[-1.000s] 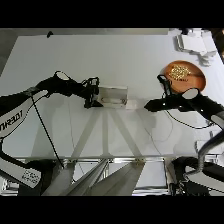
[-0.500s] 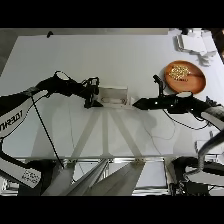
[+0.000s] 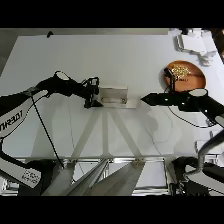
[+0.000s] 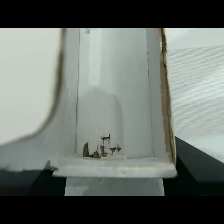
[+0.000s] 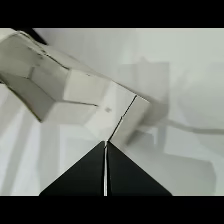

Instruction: Fold the box and place the chain.

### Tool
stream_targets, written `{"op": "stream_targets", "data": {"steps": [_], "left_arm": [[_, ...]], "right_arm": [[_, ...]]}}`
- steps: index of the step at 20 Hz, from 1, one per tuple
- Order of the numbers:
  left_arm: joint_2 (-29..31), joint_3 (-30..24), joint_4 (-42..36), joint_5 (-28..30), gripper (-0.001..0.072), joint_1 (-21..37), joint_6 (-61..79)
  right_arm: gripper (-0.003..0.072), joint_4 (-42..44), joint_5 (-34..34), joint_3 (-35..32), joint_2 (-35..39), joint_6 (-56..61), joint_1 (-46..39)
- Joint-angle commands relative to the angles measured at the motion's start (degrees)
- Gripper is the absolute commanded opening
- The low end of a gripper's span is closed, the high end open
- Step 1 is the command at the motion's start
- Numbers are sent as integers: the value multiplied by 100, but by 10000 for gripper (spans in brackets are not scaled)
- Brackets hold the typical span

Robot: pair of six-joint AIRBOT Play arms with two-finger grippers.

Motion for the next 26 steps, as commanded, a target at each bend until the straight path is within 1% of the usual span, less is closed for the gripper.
{"op": "stream_targets", "data": {"steps": [1, 4, 6, 9, 12, 14, 16, 18, 21, 23, 26], "left_arm": [[4, 0, 4, -2, 213, 0, 11], [4, 0, 4, -2, 213, 0, 13], [4, 0, 4, -2, 213, -2, 13], [4, 0, 4, -2, 213, -2, 11], [4, 0, 4, -2, 213, -2, 13], [4, 0, 4, -2, 213, 0, 13], [4, 0, 4, -2, 213, -2, 11], [4, 0, 4, -2, 213, 0, 13], [4, 0, 4, -2, 213, 0, 11], [4, 0, 4, -2, 213, -2, 13], [4, 0, 4, -2, 213, 0, 11]], "right_arm": [[7, -938, -247, -70, 177, 481, -282], [7, -730, -568, -256, -31, 479, -240], [6, -634, -535, -286, -273, 476, -232], [5, -315, -503, -286, -544, 195, 114], [5, 695, -522, -286, -868, -208, 452], [5, 1320, -417, -286, -933, -518, 546], [5, 1552, -313, -286, -933, -579, 579], [7, 1528, -304, -286, -933, -577, 579], [8, 1419, -638, -286, -933, -566, 579], [8, 1040, -938, -286, -927, -415, 579], [8, 599, -1097, -286, -916, -269, 579]]}}
